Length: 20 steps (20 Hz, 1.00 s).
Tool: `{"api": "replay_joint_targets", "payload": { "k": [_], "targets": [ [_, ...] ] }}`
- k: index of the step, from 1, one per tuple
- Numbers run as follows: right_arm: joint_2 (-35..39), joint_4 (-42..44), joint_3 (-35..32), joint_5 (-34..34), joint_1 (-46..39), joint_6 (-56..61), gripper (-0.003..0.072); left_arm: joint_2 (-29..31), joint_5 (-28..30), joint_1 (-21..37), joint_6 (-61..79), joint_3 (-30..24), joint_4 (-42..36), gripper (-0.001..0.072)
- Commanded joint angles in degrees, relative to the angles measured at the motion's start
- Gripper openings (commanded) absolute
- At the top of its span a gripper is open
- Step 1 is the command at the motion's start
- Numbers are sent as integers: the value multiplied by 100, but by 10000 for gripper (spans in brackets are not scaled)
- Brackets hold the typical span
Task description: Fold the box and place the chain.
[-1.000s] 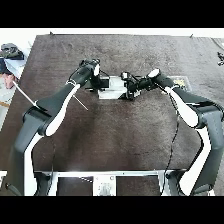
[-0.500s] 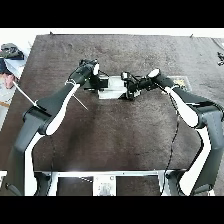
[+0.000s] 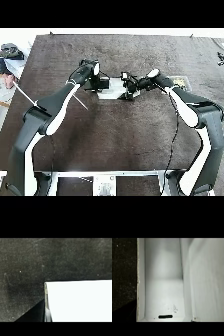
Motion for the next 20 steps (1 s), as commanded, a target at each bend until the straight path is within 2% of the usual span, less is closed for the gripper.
{"api": "replay_joint_targets", "payload": {
  "k": [1,2,6,7,8,9,15,16,17,20],
  "targets": [
    [-2,-20,2,-22,-4,2,269,-4,70,2,173,0,-35,71],
    [-2,-20,2,-22,-4,2,269,-4,66,2,175,2,-35,13],
    [-2,-20,2,-22,-4,2,269,-4,72,2,286,2,-28,14],
    [-2,-20,2,-22,-4,2,269,-2,79,2,420,2,-28,66],
    [-2,-20,2,-22,-4,2,269,4,105,2,535,2,-101,337],
    [-2,-20,2,-22,-4,2,269,11,151,2,649,2,-238,514],
    [-2,-20,2,-22,-4,2,269,44,63,2,1443,2,-293,518],
    [-2,-20,2,-22,-4,2,269,90,-15,4,1596,2,-291,576],
    [-2,-20,2,-22,-4,2,269,179,-81,4,1797,0,-286,693],
    [-2,-20,2,-22,-4,2,269,581,-210,4,2236,-11,-256,710]
  ]
}}
